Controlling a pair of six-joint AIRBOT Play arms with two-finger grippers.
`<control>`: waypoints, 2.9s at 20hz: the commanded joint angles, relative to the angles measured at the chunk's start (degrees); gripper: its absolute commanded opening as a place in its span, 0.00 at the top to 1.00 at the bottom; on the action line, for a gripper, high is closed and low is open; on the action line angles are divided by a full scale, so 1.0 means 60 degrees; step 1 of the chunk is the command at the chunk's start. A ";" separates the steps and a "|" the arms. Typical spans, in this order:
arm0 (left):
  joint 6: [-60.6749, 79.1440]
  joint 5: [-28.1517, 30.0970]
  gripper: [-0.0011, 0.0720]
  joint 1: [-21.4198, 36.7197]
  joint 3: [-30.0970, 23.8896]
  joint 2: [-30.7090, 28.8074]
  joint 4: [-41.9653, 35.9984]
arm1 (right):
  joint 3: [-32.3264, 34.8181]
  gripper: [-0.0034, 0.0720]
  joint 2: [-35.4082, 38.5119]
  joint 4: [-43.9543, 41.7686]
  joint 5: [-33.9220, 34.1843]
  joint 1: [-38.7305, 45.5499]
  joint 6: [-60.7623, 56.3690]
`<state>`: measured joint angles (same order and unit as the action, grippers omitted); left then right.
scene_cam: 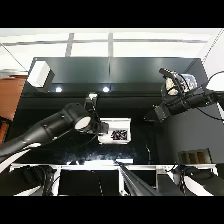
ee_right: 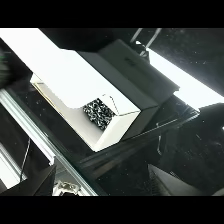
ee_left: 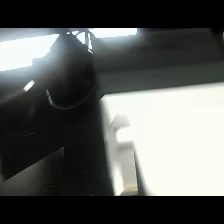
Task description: Fold the box and place the chain.
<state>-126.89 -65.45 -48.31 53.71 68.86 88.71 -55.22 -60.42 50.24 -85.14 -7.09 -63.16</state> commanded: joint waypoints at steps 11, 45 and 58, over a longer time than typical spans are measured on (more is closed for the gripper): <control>1.2185 0.0295 0.30 0.4306 -0.2922 -0.2987 -0.4772 | -0.0007 0.06 0.0007 0.0160 0.0310 0.0000 -0.0018; 2.2119 0.2160 0.02 0.4229 -0.3676 0.0087 -0.8247 | -0.0007 0.06 0.0004 0.0393 0.0714 -0.0346 -0.1107; 2.2866 0.2688 0.02 0.3636 -0.3679 0.0306 -0.8903 | -0.0007 0.06 0.0004 0.0390 0.0736 -0.0346 -0.1111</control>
<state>9.91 -49.65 -25.78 31.66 70.65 35.81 -55.22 -60.42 52.58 -80.75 -9.10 -69.80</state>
